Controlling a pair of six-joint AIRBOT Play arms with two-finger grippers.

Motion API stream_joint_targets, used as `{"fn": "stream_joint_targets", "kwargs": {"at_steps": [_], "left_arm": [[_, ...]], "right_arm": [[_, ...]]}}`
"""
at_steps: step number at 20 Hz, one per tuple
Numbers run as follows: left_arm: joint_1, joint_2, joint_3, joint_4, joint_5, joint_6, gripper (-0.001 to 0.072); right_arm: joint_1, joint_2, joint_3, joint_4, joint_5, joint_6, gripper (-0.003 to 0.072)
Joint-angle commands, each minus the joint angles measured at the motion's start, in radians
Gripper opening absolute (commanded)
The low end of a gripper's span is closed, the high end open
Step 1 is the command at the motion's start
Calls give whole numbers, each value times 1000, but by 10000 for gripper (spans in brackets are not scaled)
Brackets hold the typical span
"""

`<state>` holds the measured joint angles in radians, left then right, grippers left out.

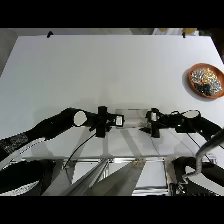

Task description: Fold the box and place the chain.

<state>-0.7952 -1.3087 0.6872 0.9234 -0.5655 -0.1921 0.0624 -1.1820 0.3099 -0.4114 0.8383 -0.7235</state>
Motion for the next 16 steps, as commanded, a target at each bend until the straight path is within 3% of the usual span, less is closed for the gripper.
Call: {"fn": "stream_joint_targets", "kwargs": {"at_steps": [1, 8, 12, 16], "left_arm": [[0, 0, 1, -52, -4, 18, 265], [3, -13, 1, -245, 39, 194, 265], [3, -23, 1, -261, 48, 196, 264], [2, -23, 1, -264, 69, 196, 194]], "right_arm": [[0, 1, 0, 0, 0, 0, 356], [0, 1, 0, 0, 0, 0, 356], [0, 1, 0, 0, 0, 0, 356], [0, 1, 0, 0, 0, 0, 356]]}}
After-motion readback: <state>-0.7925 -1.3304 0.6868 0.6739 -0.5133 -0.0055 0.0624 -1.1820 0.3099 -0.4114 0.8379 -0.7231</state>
